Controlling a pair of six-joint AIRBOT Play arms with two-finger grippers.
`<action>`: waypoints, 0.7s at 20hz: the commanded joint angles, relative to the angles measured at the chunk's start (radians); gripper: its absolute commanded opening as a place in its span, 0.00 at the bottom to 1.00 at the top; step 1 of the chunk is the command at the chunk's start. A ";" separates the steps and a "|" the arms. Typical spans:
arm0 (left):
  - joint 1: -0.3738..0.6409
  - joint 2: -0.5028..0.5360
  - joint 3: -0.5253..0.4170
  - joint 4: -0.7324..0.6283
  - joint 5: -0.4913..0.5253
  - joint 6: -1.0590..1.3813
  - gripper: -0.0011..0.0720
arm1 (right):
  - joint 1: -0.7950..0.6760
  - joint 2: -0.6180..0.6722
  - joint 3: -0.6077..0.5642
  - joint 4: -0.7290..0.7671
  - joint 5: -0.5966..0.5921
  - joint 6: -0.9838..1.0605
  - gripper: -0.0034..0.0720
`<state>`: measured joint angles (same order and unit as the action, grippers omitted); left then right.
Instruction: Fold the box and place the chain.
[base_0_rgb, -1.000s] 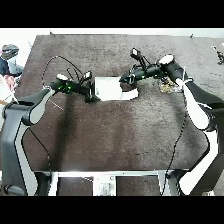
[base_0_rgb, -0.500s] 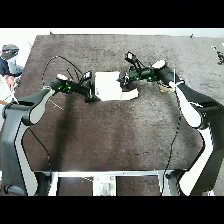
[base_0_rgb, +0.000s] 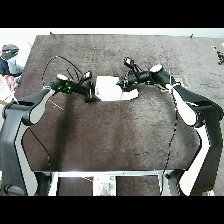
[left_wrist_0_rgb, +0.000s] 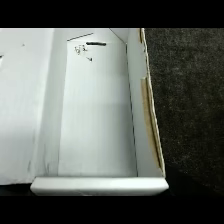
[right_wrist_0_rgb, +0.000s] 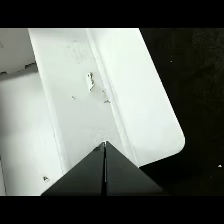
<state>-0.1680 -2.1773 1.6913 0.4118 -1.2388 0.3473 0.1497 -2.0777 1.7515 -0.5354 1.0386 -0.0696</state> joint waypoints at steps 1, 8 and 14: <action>0.001 0.001 0.000 -0.001 0.001 -0.002 0.58 | -0.002 0.022 0.000 0.003 -0.005 -0.021 0.06; 0.001 0.001 0.000 -0.001 0.001 -0.002 0.58 | -0.062 0.203 0.000 -0.130 0.162 -0.013 0.12; 0.001 0.001 0.000 -0.001 0.001 -0.002 0.58 | -0.011 0.171 -0.031 -0.443 0.235 -0.017 0.86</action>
<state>-0.1684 -2.1773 1.6913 0.4110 -1.2381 0.3443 0.1184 -1.8965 1.7340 -0.8379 1.2415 -0.0845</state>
